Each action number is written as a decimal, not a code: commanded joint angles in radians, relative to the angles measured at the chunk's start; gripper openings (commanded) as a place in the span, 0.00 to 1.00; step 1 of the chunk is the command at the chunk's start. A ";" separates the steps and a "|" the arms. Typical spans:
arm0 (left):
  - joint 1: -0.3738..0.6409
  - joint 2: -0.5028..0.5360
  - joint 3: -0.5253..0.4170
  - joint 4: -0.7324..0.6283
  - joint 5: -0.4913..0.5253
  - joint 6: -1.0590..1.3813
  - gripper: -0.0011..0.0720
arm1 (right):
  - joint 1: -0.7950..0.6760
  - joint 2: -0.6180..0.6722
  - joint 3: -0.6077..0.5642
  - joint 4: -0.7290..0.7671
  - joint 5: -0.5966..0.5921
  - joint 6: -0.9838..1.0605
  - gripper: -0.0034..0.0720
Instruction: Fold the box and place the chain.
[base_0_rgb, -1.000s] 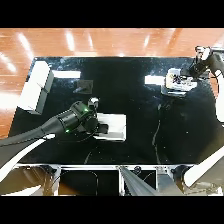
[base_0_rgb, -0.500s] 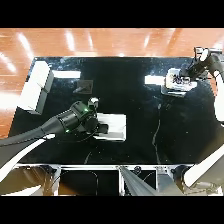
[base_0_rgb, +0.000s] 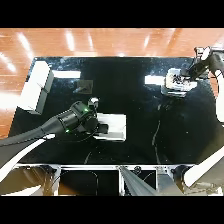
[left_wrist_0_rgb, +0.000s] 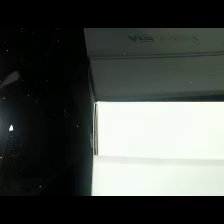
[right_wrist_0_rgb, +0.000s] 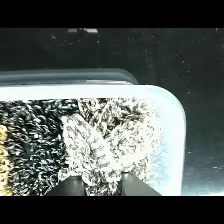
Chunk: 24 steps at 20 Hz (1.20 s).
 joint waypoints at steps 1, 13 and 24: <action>0.001 0.000 0.001 0.001 -0.001 0.000 0.04 | 0.001 0.055 0.002 -0.005 -0.008 0.000 0.07; 0.001 0.000 0.001 0.000 -0.003 0.001 0.04 | 0.001 0.428 0.002 0.031 -0.071 0.002 0.07; 0.001 0.000 0.001 0.001 -0.002 0.001 0.04 | 0.158 0.877 0.002 0.089 -0.015 -0.064 0.08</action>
